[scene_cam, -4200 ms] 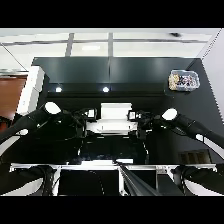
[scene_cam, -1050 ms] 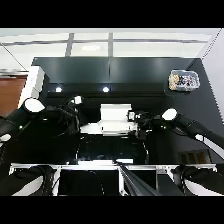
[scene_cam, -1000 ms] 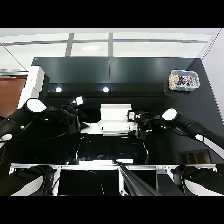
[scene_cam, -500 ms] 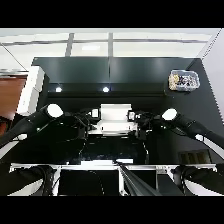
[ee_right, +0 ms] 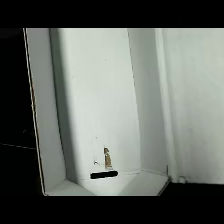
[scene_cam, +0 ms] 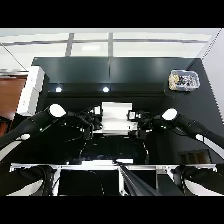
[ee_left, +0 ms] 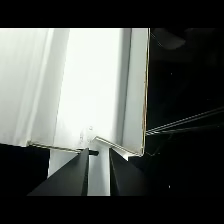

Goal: Fold the box and place the chain.

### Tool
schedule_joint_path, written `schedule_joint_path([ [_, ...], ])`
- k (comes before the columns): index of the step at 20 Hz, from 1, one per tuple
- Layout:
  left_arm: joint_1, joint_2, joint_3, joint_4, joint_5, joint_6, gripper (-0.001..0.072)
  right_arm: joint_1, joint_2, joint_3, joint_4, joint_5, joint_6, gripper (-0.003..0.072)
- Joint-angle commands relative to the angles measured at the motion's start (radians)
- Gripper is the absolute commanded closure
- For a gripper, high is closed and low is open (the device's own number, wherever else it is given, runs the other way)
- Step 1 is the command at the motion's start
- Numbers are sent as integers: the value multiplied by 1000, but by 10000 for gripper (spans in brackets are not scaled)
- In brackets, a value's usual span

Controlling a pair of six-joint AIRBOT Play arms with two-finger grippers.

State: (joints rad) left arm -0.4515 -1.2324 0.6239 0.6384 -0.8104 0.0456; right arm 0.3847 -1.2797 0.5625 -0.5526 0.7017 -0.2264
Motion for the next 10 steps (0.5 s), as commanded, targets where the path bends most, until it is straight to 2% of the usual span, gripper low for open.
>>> schedule_joint_path([
  [1, -2, -9, 0, -16, 2, 0, 547, 0, 0, 1, 0, 1, 0, 205],
  [4, -16, -52, 0, -93, 52, 52, 547, 0, 0, 1, 0, 1, 0, 205],
  [6, -28, -76, 2, -147, 48, 86, 547, 0, 0, 1, 0, 1, 0, 205],
  [10, -34, -93, 2, -157, 44, 85, 547, 0, 0, 1, 0, 1, 0, 205],
])
